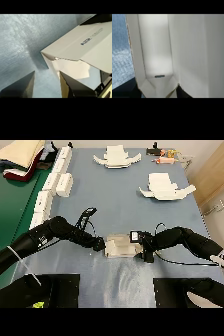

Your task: Fold the box.

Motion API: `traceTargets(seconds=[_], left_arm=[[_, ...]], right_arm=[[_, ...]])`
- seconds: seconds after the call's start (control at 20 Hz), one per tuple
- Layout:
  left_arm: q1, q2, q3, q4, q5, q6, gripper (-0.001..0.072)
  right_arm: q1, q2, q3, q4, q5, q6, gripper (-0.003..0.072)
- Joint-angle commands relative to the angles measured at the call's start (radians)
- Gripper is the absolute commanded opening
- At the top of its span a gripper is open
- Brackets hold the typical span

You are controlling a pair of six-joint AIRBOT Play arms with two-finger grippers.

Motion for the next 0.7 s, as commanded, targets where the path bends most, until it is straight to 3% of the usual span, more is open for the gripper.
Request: traceTargets(seconds=[0.0, 0.45, 0.55, 0.65], left_arm=[[-0.002, -0.001, 0.017, -0.019, -0.014, 0.002, 0.0471], [-0.020, -0.001, 0.018, -0.013, 0.048, -0.116, 0.0472], [-0.079, -0.001, 0.017, 0.043, 0.085, -0.210, 0.0471], [-0.156, -0.001, 0.018, 0.183, 0.155, -0.402, 0.0471]], right_arm=[[0.000, 0.000, 0.000, 0.000, 0.000, 0.000, 0.0464], [0.000, 0.000, 0.000, 0.000, 0.000, 0.000, 0.0463], [0.000, 0.000, 0.000, 0.000, 0.000, 0.000, 0.0463], [0.000, 0.000, 0.000, 0.000, 0.000, 0.000, 0.0464]])
